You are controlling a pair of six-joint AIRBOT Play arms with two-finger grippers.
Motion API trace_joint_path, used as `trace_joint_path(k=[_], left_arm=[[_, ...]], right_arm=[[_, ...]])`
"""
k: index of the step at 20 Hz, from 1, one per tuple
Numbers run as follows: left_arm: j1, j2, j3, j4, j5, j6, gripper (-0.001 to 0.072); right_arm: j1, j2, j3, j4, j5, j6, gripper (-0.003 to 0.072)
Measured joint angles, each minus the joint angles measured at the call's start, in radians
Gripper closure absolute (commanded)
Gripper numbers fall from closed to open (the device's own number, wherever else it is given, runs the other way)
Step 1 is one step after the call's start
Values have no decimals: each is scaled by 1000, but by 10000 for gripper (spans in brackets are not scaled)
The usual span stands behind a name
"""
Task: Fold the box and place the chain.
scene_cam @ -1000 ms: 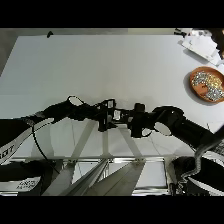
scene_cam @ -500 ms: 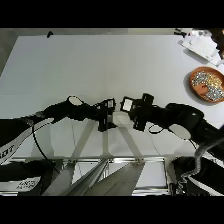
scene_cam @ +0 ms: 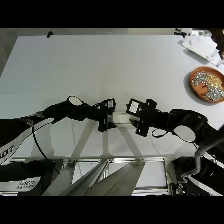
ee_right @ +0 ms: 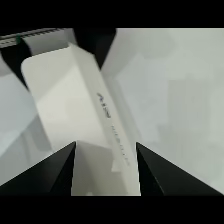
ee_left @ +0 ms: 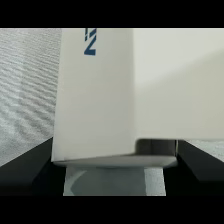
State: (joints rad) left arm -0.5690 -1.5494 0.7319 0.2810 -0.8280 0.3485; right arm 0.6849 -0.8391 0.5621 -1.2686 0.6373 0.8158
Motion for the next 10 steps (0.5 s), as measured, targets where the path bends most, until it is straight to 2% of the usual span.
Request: trace_joint_path(k=[8,10], left_arm=[[0,0,0,0,0,-1,437],[0,0,0,0,0,-1,437]], right_arm=[[-1,-108,14,69,-1,-104,289],[-1,-114,23,57,-1,-108,354]])
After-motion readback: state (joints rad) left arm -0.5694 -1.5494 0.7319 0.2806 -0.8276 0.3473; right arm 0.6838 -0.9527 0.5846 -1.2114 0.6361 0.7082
